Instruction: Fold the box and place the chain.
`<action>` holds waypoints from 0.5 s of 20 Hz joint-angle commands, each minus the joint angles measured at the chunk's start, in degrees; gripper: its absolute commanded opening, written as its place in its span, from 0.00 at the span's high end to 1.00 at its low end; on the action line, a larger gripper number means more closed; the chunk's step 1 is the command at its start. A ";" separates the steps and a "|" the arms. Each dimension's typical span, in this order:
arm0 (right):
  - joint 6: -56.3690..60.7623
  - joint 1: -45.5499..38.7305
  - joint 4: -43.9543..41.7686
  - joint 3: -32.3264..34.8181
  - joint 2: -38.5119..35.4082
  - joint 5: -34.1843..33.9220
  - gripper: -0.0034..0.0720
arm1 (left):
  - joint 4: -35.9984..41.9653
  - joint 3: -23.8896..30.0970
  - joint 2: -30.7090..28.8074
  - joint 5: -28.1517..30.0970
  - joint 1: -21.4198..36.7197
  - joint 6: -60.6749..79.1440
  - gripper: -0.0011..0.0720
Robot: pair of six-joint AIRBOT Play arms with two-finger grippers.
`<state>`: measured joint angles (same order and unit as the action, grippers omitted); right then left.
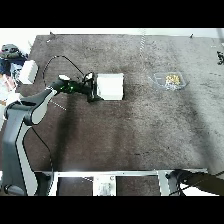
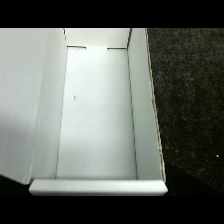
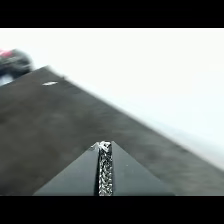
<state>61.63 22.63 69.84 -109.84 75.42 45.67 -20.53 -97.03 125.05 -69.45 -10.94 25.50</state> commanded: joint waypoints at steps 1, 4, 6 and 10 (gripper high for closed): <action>-0.11 4.92 -4.61 2.34 3.61 3.04 0.94 | 0.00 -0.04 0.02 0.00 0.04 0.02 0.75; -0.17 5.25 -9.92 7.74 6.86 2.19 0.94 | -0.02 -0.04 0.02 0.00 0.04 0.02 0.75; -0.42 5.20 -10.34 12.39 8.94 -1.60 0.94 | -0.02 -0.04 0.02 0.00 0.04 0.02 0.75; -2.54 5.22 -16.96 18.43 13.66 -5.38 0.94 | 0.00 -0.04 0.02 0.00 0.04 0.02 0.75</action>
